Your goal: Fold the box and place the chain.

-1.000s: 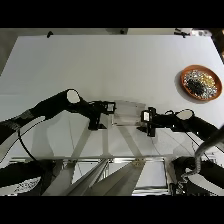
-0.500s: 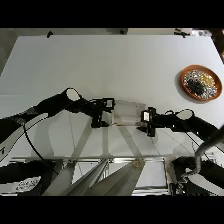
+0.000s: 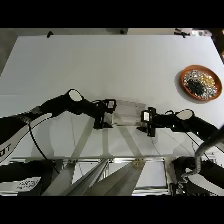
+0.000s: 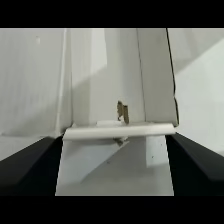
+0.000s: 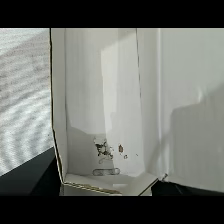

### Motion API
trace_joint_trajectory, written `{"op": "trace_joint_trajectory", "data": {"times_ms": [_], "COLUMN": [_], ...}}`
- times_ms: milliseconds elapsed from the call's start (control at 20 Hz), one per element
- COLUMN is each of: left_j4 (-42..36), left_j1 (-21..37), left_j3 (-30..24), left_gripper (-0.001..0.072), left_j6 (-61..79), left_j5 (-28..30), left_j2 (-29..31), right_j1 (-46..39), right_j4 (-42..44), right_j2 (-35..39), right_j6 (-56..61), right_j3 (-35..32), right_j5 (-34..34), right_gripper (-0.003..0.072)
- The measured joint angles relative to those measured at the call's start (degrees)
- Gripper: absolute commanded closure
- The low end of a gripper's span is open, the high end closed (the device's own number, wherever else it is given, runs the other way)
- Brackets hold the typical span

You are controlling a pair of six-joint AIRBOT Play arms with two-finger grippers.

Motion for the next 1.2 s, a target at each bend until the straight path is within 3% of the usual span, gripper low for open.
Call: {"op": "trace_joint_trajectory", "data": {"times_ms": [300, 350, 450, 500, 600, 1200], "left_j4": [-2.6, -2.8, -3.2, -3.3, -3.5, -3.5], "left_j1": [-1.2, -1.3, -1.4, -1.4, -1.5, -1.4], "left_j3": [0.0, 0.0, 0.0, 0.0, 0.0, 0.0], "left_gripper": [0.0033, 0.0122, 0.0184, 0.0291, 0.0373, 0.0371], "left_j6": [0.8, 0.6, -0.2, -0.6, -1.1, -1.9], "left_j5": [1.3, 1.6, 1.7, 1.7, 1.9, 2.1], "left_j2": [-1.8, -2.2, -2.5, -2.7, -2.8, -3.1], "right_j1": [0.0, 0.0, 0.0, 0.0, 0.0, 0.0], "right_j4": [0.0, 0.0, 0.0, 0.0, 0.0, 0.0], "right_j2": [0.0, 0.0, 0.0, 0.0, 0.0, 0.0], "right_j6": [0.0, 0.0, 0.0, 0.0, 0.0, 0.0], "right_j3": [0.0, 0.0, 0.0, 0.0, 0.0, 0.0], "right_j5": [0.0, 0.0, 0.0, 0.0, 0.0, 0.0], "right_gripper": [0.0346, 0.0346, 0.0346, 0.0346, 0.0346, 0.0346]}}
